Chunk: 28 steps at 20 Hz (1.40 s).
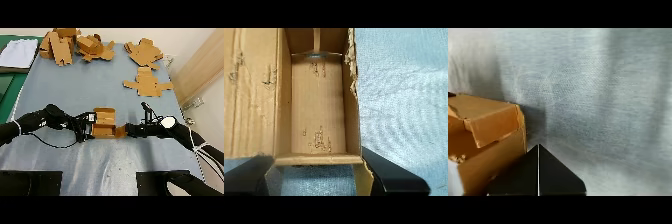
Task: Fold the box.
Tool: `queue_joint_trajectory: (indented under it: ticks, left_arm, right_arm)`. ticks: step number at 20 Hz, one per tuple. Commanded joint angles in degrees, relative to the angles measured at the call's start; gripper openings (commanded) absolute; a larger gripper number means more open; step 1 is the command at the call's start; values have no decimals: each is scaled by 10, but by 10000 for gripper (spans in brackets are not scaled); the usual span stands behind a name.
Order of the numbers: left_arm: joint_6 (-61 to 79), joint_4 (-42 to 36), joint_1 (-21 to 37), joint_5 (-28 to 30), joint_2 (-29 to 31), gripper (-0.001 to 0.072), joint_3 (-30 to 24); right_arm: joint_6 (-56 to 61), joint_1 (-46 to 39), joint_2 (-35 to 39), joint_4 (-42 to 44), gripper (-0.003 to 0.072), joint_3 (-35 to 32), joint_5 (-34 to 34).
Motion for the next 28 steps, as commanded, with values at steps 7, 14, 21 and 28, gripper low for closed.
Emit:
queue_joint_trajectory:
  ticks: [7, 14, 21, 28]
  left_arm:
    - [0, 0, 0, 0, 0, 406, 0]
    - [0, 0, 0, 0, 0, 406, 0]
    - [0, 0, 0, 0, 0, 406, 0]
    - [0, 0, 0, 0, 0, 406, 0]
  right_arm:
    - [-33, 4, 9, 56, 66, 22, 46]
    - [-49, 4, 10, 114, 188, 27, 62]
    - [-50, 5, 7, 106, 364, 27, 63]
    - [-4, 75, 5, 8, 364, 53, 3]
